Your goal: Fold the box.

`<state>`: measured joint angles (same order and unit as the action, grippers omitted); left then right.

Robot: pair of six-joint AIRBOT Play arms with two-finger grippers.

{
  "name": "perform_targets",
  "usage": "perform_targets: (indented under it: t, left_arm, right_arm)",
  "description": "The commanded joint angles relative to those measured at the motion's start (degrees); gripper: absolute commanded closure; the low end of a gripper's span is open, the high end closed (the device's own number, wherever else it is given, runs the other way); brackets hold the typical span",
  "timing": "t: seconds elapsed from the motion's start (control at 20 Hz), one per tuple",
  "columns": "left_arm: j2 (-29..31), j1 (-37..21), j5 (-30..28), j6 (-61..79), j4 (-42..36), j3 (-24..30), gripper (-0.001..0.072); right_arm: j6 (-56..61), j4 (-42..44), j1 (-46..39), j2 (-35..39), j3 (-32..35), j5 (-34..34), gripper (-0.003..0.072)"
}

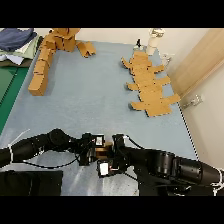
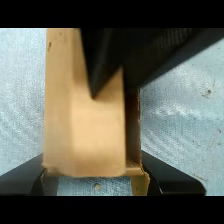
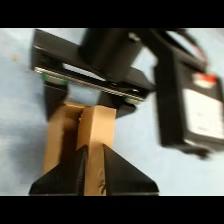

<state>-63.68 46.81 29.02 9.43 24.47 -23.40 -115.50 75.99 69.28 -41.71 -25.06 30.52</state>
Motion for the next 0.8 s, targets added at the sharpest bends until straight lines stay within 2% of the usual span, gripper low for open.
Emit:
perform_targets:
  t: [0.0,0.3,0.5,0.6,0.7,0.75]
  left_arm:
    - [0.04,0.00,-0.04,0.02,0.00,-0.02,0.0180]
    - [0.04,-0.02,-0.02,0.02,0.00,-0.02,0.0180]
    - [0.04,-0.02,-0.02,0.02,0.00,-0.02,0.0180]
    - [0.04,0.00,-0.02,0.02,0.00,-0.02,0.0180]
    - [0.04,0.00,-0.02,0.02,0.00,-0.02,0.0180]
    - [0.04,0.00,-0.02,0.02,0.00,-0.02,0.0180]
  right_arm:
    - [0.02,2.89,1.60,-1.33,0.02,0.00,0.0527]
    - [0.00,7.74,1.90,-1.55,0.02,1.66,0.0527]
    - [3.52,7.80,1.88,0.50,-0.22,2.47,0.0525]
    - [13.42,7.80,1.84,4.57,-2.16,4.00,0.0525]
    - [30.29,7.85,1.81,9.60,-4.76,7.98,0.0528]
    - [43.01,7.67,1.40,11.74,-5.70,11.39,0.0596]
